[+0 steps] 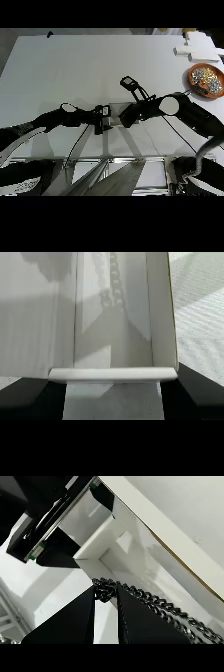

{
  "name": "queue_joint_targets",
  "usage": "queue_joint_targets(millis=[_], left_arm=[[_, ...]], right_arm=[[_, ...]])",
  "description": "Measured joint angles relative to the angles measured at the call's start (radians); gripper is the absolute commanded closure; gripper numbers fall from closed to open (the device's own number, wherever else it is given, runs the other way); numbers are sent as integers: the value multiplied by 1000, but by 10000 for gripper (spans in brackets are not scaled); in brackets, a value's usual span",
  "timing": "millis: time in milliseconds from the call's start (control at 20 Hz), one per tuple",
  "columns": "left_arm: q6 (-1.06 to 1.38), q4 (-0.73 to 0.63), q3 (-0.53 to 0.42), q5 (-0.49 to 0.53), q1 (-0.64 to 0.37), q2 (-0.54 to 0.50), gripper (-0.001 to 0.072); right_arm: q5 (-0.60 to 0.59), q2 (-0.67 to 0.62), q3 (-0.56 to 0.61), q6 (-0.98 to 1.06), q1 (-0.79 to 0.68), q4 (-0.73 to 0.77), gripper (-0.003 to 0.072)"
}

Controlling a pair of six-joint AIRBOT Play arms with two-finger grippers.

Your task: Fold the box and place the chain.

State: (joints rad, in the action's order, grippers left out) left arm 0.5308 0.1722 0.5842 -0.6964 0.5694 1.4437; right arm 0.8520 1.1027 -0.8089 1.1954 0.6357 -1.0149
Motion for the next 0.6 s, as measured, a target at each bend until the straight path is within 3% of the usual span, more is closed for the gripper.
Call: queue_joint_targets(millis=[100, 200, 300, 600], left_arm=[[0, 0, 0, 0, 0, 0, 621], [0, 0, 0, 0, 0, 0, 621], [0, 0, 0, 0, 0, 0, 621], [0, 0, 0, 0, 0, 0, 621]], right_arm=[[-5, 18, 0, 0, 14, -14, 665], [3, 30, 0, 0, 21, -25, 546], [13, 37, 0, 1, 26, -37, 495], [122, 26, -49, 8, -1, -63, 498]])
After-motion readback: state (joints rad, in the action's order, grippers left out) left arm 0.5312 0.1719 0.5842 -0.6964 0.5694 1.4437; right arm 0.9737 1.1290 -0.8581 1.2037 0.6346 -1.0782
